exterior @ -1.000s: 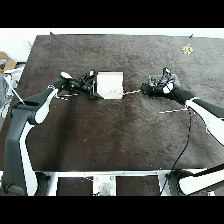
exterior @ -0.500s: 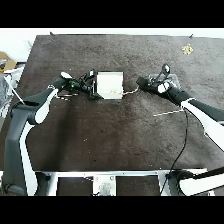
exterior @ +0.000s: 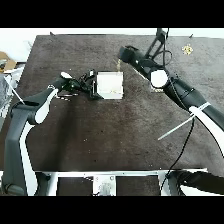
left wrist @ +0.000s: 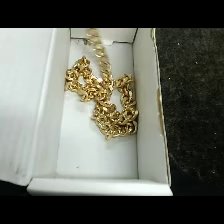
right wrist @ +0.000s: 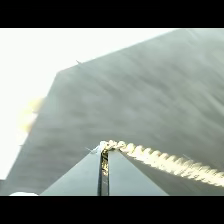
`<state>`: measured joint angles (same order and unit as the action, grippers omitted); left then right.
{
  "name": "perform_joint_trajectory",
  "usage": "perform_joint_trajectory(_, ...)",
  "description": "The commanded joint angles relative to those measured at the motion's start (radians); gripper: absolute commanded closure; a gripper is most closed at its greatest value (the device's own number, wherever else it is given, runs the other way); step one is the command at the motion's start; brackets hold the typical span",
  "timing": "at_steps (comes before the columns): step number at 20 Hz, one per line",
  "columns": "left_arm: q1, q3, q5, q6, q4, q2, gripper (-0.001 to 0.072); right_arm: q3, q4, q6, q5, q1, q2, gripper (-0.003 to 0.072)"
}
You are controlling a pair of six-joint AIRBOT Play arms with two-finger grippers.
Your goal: Fold the box and place the chain.
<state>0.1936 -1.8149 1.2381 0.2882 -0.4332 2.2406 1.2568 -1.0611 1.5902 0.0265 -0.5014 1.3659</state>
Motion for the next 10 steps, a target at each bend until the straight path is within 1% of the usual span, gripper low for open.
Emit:
perform_joint_trajectory(1, 0.0, 0.0, 0.0, 0.0, 0.0, 0.0, 0.0476, 0.021, -0.079, 0.004, 0.045, -0.072, -0.005, 0.0676)
perform_joint_trajectory(2, 0.0, 0.0, 0.0, 0.0, 0.0, 0.0, 0.0476, -0.021, -0.076, 0.018, 0.046, -0.066, -0.005, 0.0677)
perform_joint_trajectory(4, 0.0, 0.0, 0.0, 0.0, 0.0, 0.0, 0.0476, -0.122, -0.076, 0.07, -0.013, -0.045, 0.002, 0.0677)
perform_joint_trajectory(6, 0.0, 0.0, 0.0, 0.0, 0.0, 0.0, 0.0476, -0.189, -0.076, 0.117, -0.058, -0.027, 0.04, 0.0677)
perform_joint_trajectory(10, 0.0, 0.0, 0.0, 0.0, 0.0, 0.0, 0.0476, -0.197, -0.065, 0.142, -0.036, -0.041, 0.18, 0.0676)
